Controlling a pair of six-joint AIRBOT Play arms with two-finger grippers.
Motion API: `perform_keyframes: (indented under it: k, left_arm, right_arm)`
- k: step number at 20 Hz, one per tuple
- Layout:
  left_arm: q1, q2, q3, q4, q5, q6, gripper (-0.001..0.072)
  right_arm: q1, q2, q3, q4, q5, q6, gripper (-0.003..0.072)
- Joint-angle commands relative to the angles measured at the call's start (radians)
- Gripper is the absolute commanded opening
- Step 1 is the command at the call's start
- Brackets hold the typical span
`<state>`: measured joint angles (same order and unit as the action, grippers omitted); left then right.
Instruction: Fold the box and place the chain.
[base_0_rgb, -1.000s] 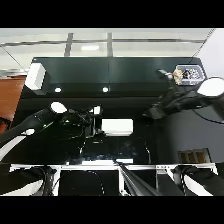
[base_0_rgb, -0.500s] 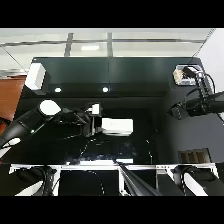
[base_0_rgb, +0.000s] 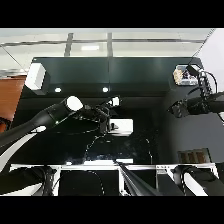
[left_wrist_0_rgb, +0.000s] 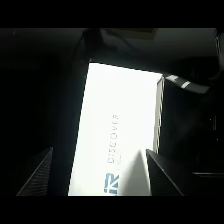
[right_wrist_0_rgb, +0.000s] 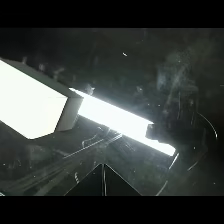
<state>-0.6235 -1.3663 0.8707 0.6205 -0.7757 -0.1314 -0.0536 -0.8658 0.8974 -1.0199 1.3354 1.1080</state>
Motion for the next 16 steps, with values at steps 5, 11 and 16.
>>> perform_keyframes:
  k: [5, 11, 16]
  left_arm:
    - [-0.006, -0.027, 0.013, 0.000, -0.069, -0.034, 0.0711]
    - [-0.011, -0.031, 0.013, 0.004, -0.093, -0.032, 0.0712]
    - [-0.076, -0.036, 0.013, 0.096, -0.067, 0.008, 0.0712]
  right_arm:
    - [0.000, 0.001, -0.001, -0.002, -0.012, 0.003, 0.0015]
    - [0.000, 0.001, -0.001, -0.002, -0.012, 0.003, 0.0015]
    - [0.000, 0.001, -0.001, -0.002, -0.017, 0.012, 0.0015]
